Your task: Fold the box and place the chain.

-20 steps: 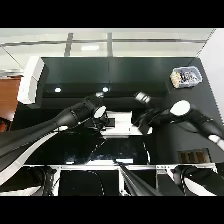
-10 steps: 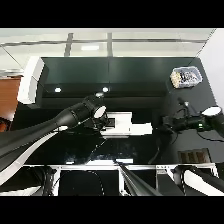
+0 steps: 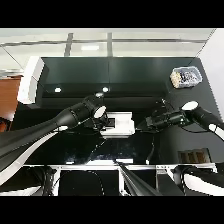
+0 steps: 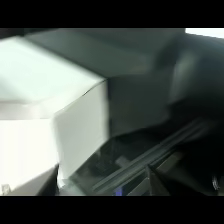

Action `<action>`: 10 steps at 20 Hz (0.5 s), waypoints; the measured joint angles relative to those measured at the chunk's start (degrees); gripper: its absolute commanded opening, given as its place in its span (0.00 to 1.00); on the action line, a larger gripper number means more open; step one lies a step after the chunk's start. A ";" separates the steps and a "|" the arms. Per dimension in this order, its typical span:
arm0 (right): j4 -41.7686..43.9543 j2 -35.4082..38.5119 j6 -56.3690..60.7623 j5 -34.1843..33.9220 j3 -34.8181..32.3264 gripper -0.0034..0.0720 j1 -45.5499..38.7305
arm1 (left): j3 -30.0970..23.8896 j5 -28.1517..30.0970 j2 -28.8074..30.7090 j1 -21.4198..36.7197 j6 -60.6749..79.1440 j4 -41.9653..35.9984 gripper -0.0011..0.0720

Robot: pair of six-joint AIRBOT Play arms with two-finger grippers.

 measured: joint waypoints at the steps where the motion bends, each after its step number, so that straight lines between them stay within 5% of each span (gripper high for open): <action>1: 0.46 -0.07 -0.24 1.81 1.03 0.79 0.37 | 0.00 0.00 0.00 0.00 0.00 -0.02 0.05; 2: 0.81 -0.15 -0.37 3.02 1.73 0.64 0.85 | 0.00 0.00 0.00 0.00 0.00 0.00 0.05; 6: 2.03 -0.28 0.37 4.44 3.15 0.60 4.24 | 0.00 0.02 0.00 0.00 0.00 0.00 0.05; 7: 2.10 -0.28 1.05 3.80 3.30 0.50 5.27 | 0.02 0.02 0.00 0.00 0.00 0.00 0.05; 10: 1.16 -0.28 3.91 0.85 4.46 0.50 8.79 | 0.00 0.02 0.00 0.00 0.00 0.00 0.05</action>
